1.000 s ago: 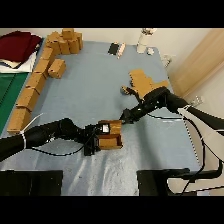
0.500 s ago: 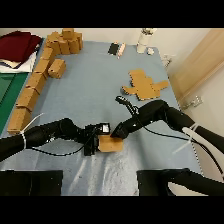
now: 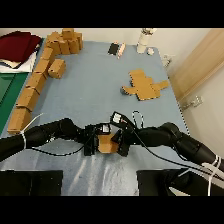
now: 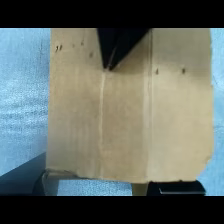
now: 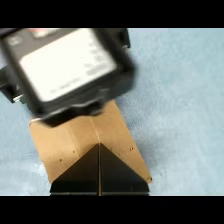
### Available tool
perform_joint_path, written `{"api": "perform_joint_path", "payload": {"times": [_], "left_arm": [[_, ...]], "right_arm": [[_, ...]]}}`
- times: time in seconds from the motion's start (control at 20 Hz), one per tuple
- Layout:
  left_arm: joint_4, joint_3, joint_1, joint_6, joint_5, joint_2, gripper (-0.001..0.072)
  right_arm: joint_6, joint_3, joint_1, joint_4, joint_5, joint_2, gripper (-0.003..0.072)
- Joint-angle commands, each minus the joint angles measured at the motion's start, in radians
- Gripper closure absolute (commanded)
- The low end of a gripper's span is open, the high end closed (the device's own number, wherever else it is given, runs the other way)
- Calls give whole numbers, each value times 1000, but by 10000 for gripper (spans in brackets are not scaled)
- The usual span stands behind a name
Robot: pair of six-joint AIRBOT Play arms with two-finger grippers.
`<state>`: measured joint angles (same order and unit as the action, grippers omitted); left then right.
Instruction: Fold the box.
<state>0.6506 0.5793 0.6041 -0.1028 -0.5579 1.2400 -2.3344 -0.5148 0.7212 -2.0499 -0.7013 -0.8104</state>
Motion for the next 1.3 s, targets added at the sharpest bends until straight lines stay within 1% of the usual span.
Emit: {"api": "perform_joint_path", "payload": {"times": [0.0,0.05,0.1,0.15,0.2,0.3,0.45,0.55,0.7,0.85,1.0,1.25], "left_arm": [[0,-1,1,0,0,0,366],[0,-1,1,0,0,0,366],[0,-1,1,0,0,0,367],[0,-1,1,0,0,0,366],[0,-1,1,0,0,0,366],[0,-1,1,0,0,0,367],[0,-1,1,0,1,0,366],[0,-1,1,0,0,0,366],[0,-1,1,0,0,0,366],[0,-1,1,0,1,0,366],[0,-1,1,0,1,0,366],[0,-1,1,0,1,0,366]], "right_arm": [[-32,58,93,112,82,43,614],[-72,61,106,115,80,43,398],[-113,61,116,114,85,49,319],[-146,61,120,112,92,61,317],[-175,61,123,108,97,72,280],[-210,61,122,120,88,76,280],[-218,61,122,218,103,40,280],[-280,61,127,204,112,32,280],[-303,61,200,222,118,47,280],[-280,61,249,301,138,38,280],[-207,61,251,399,171,14,280],[-121,61,252,508,176,14,286]]}}
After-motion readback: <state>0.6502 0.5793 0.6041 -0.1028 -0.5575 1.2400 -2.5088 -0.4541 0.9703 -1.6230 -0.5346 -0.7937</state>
